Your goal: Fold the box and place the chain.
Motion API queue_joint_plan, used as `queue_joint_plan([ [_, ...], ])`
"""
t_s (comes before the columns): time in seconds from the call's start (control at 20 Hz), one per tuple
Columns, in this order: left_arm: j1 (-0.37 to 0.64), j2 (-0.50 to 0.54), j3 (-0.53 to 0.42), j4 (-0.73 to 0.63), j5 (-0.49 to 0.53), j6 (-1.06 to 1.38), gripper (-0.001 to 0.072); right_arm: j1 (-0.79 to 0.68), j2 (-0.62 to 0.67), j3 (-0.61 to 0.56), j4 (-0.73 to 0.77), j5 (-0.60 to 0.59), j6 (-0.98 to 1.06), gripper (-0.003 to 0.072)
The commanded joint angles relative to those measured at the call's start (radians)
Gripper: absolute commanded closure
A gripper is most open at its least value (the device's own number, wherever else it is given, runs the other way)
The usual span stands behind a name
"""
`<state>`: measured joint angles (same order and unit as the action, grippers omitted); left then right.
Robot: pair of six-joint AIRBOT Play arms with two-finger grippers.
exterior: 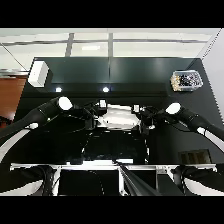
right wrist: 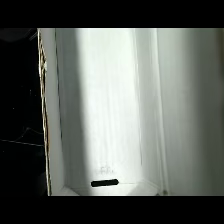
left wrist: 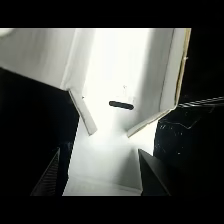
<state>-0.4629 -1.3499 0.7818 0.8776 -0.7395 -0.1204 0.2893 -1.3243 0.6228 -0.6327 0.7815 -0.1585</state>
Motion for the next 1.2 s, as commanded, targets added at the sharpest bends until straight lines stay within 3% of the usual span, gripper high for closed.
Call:
queue_joint_plan([
  [0.0, -0.016, -0.001, 0.001, -0.030, 0.006, 0.006, 0.0146, 0.000, 0.000, 0.000, 0.000, 0.000, 0.000, 0.0226],
  [0.15, -0.053, -0.007, 0.001, -0.030, 0.006, 0.016, 0.0220, 0.000, 0.000, 0.000, 0.000, 0.000, 0.000, 0.0226],
  [0.25, -0.066, -0.009, 0.001, -0.032, 0.029, 0.016, 0.0223, 0.000, 0.000, 0.000, 0.000, 0.000, 0.000, 0.0226],
  [0.3, -0.067, -0.009, 0.001, -0.034, 0.042, 0.016, 0.0266, 0.000, 0.000, 0.000, 0.000, 0.000, 0.000, 0.0226],
  [0.35, -0.067, -0.009, 0.001, -0.061, 0.057, 0.016, 0.0392, 0.000, 0.000, 0.000, 0.000, 0.000, 0.000, 0.0226],
  [0.5, -0.067, -0.014, 0.001, -0.162, 0.055, 0.062, 0.0426, 0.000, 0.000, 0.000, 0.000, 0.000, 0.000, 0.0226],
  [0.6, -0.067, -0.025, 0.001, -0.206, 0.037, 0.066, 0.0486, 0.000, 0.000, 0.000, 0.000, 0.000, 0.000, 0.0226],
  [0.75, -0.068, -0.054, 0.001, -0.297, -0.035, 0.072, 0.0486, 0.000, 0.000, 0.000, 0.000, 0.000, 0.000, 0.0226],
  [0.9, -0.079, -0.069, 0.000, -0.313, -0.045, 0.084, 0.0489, 0.000, 0.000, 0.000, 0.000, 0.000, 0.000, 0.0226],
  [1.0, -0.082, -0.069, 0.001, -0.314, -0.041, 0.107, 0.0564, 0.000, 0.000, 0.000, 0.000, 0.000, 0.000, 0.0226],
  [1.05, -0.081, -0.069, 0.001, -0.314, -0.039, 0.121, 0.0564, 0.000, 0.000, 0.000, 0.000, 0.000, 0.000, 0.0226],
  [1.1, -0.082, -0.069, 0.000, -0.314, -0.024, 0.121, 0.0510, 0.000, 0.000, 0.000, 0.000, 0.000, 0.000, 0.0226],
  [1.15, -0.081, -0.069, 0.001, -0.314, -0.009, 0.121, 0.0378, 0.000, 0.000, 0.000, 0.000, 0.000, 0.000, 0.0226],
])
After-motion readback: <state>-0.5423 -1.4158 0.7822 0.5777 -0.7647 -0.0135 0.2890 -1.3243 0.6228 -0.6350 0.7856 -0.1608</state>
